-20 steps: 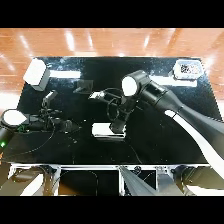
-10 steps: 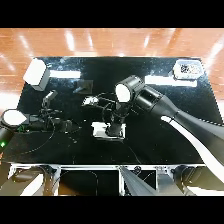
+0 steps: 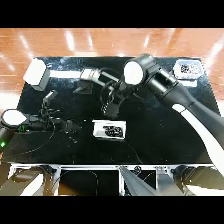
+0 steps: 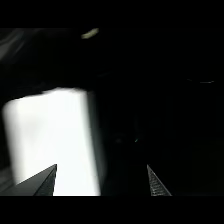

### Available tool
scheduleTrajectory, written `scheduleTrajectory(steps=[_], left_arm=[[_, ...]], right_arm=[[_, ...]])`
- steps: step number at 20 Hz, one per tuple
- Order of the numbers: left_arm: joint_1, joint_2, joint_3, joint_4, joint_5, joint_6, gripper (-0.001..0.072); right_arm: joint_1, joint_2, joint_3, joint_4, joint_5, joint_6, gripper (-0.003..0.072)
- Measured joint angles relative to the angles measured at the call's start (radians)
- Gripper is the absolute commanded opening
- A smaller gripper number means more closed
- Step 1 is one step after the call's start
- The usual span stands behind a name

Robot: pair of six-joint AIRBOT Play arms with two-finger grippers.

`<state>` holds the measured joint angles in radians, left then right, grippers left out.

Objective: Fold the box and place the chain.

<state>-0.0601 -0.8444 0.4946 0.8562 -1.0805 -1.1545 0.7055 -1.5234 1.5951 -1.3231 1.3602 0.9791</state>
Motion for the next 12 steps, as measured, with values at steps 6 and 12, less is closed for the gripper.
scheduleTrajectory(steps=[6, 12], left_arm=[[0.0, 0.0, 0.0, -0.005, -0.004, -0.001, 0.0634], [0.0, 0.0, 0.0, -0.005, -0.004, -0.001, 0.0634]], right_arm=[[-0.062, -0.082, -0.04, 0.053, 0.109, 0.019, 0.0703], [0.011, -0.082, -0.087, 0.109, 0.195, 0.031, 0.0703]])
